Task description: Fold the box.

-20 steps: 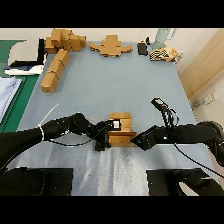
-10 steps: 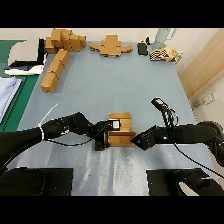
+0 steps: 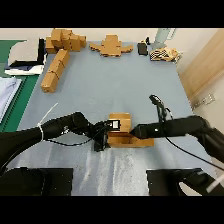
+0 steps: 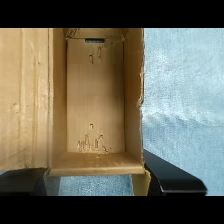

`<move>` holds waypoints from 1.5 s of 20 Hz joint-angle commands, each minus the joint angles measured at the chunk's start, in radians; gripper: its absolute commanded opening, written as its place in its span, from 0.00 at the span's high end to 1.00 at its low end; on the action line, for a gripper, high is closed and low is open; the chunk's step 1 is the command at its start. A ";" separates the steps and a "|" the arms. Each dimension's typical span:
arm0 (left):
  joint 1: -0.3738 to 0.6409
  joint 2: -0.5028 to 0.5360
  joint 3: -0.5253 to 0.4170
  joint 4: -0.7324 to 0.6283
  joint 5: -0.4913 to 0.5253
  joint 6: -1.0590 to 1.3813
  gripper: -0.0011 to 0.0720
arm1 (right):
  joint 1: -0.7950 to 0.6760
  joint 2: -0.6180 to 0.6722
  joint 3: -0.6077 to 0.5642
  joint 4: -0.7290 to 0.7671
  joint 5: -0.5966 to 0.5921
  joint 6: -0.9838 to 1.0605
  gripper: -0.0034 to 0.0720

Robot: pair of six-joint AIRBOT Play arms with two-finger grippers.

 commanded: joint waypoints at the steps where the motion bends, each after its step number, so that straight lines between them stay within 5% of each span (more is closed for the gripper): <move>1: -0.001 -0.001 0.000 0.001 -0.011 0.000 0.50 | 0.002 -0.193 0.093 0.103 0.097 -0.143 0.95; 7: -0.001 -0.003 0.000 -0.008 0.012 0.018 0.50 | 0.002 -0.361 0.209 0.058 0.097 -0.206 0.95; 20: -0.069 0.039 -0.003 -0.002 0.130 0.036 0.50 | 0.052 -0.375 0.207 0.017 0.070 -0.206 0.95; 30: -0.069 0.039 -0.003 -0.003 0.130 0.008 0.50 | 0.052 -0.410 0.167 -0.047 0.076 -0.206 0.95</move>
